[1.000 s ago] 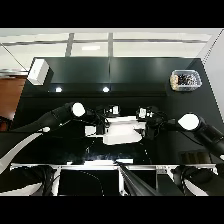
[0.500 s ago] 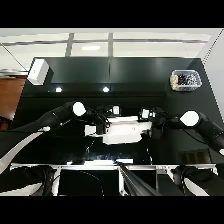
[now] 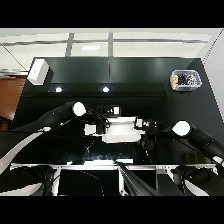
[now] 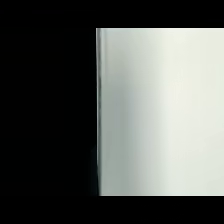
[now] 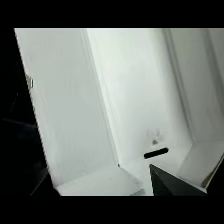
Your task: Fold the box and place the chain.
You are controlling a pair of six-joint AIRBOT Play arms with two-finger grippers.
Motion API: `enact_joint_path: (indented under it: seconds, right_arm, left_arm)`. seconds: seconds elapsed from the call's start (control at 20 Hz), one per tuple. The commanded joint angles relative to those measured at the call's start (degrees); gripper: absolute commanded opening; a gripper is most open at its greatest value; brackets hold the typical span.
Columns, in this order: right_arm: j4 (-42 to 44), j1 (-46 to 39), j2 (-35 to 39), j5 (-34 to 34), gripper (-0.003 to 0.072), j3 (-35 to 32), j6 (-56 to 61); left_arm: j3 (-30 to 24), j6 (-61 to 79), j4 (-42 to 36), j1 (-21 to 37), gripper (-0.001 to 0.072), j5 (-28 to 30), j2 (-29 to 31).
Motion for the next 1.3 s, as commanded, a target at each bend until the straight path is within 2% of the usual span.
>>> enact_joint_path:
  seconds: [0.0,0.15,0.3,0.6,0.75,0.85,0.95,1.25]
  right_arm:
    - [2.7,1.8,0.5,-6.4,0.0707,0.4,0.2]
    - [-1.6,1.2,3.2,-6.2,0.0707,1.9,0.2]
    - [-1.7,0.2,4.5,-4.5,0.0707,2.8,-1.4]
    - [3.1,-3.5,4.3,-2.8,0.0707,2.8,-8.3]
    - [10.6,-5.5,1.4,-2.5,0.0707,2.8,-14.6]
    - [12.7,-5.5,-1.8,0.2,0.0707,2.8,-17.2]
    - [14.1,-5.0,-4.2,2.6,0.0707,2.8,-19.8]
    - [13.9,-4.3,-7.4,0.8,0.0706,2.8,-24.6]
  left_arm:
    - [0.0,0.0,0.2,0.1,0.0025,-0.3,0.0]
    - [0.0,0.0,0.2,0.1,0.0025,-0.2,0.0]
    - [0.0,0.0,0.2,0.1,0.0025,-0.2,0.0]
    - [0.0,0.0,0.2,0.1,0.0025,-0.2,0.0]
    - [0.0,0.0,0.2,0.1,0.0025,-0.2,0.0]
    - [0.0,0.0,0.2,0.1,0.0025,-0.2,0.0]
    - [0.0,0.0,0.2,0.1,0.0025,-0.2,0.0]
    - [0.0,0.0,0.2,0.1,0.0025,-0.2,0.0]
